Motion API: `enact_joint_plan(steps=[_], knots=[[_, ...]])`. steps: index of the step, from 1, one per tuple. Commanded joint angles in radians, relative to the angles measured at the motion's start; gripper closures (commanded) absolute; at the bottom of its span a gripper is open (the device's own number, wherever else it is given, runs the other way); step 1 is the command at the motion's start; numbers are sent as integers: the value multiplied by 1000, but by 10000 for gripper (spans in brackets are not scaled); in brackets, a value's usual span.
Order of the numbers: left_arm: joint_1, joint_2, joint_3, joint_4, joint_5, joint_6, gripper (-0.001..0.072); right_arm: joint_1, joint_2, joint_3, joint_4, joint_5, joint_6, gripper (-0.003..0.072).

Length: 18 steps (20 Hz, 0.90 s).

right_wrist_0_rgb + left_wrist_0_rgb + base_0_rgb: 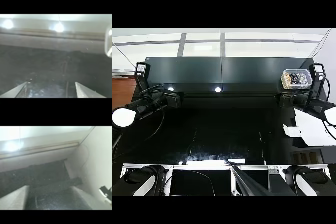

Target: Fold the box and place the chain.

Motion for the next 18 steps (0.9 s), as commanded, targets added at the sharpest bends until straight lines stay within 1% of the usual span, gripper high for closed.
enact_joint_plan(steps=[1,3,5,6,8,11,14,16,18], knots=[[1,-1,0,-7,5,-4,3,-82,0,2,-104,11,197,-24],[1,-1,0,-7,-18,-4,4,-214,-1,17,-196,9,214,-23],[1,-1,0,-7,-36,-4,4,-402,-28,72,-290,10,238,-22],[1,-1,0,-7,-40,-4,4,-507,-57,112,-309,13,238,-21],[1,-1,0,-7,-45,0,5,-739,-154,224,-310,47,238,70],[1,-1,0,-7,-46,2,6,-981,-314,388,-311,145,217,68],[1,-1,0,-8,-48,2,6,-1102,-484,514,-270,256,129,65],[1,-1,0,-8,-46,2,6,-1124,-608,591,-236,348,31,65],[1,-2,0,-7,-43,3,5,-1123,-705,645,-230,367,26,65]])
